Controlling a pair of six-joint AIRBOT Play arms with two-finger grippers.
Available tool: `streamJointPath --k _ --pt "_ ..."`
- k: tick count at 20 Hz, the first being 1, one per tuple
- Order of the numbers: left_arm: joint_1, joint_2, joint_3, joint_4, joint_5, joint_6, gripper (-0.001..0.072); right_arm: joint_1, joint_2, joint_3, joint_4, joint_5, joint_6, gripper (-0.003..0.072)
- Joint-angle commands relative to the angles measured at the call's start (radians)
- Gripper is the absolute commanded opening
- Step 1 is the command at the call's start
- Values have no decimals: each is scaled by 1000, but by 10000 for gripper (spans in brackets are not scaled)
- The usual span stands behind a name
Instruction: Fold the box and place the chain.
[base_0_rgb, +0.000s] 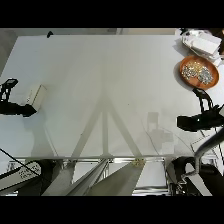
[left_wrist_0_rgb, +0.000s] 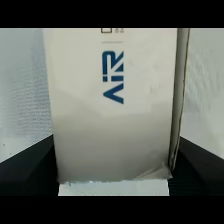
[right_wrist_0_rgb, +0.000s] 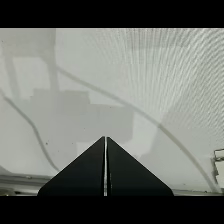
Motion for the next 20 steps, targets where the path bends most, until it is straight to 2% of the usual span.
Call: streamJointPath --k 1,2,6,10,13,16,18,19,20 --pt "0 12 0 1 -2 -7 659 -1 1 0 0 0 -10 11" --pt "0 25 0 5 -2 -7 706 -1 1 0 1 0 -19 11" --pt "0 119 1 0 43 -6 704 -1 1 0 0 -3 -26 11" --pt "-13 285 1 -87 117 -6 700 -1 1 0 1 -3 -24 11" --pt "-98 408 1 -87 136 -7 700 -1 1 0 0 0 -24 11" --pt "-231 500 1 -174 100 -9 698 -1 1 0 0 0 -24 11" --pt "-323 535 1 -174 66 -9 696 -1 1 0 0 0 -24 11" --pt "-360 541 1 -174 32 -9 662 -1 1 0 0 0 -24 11" --pt "-385 539 1 -172 -8 -9 556 -1 1 0 0 0 -24 11"
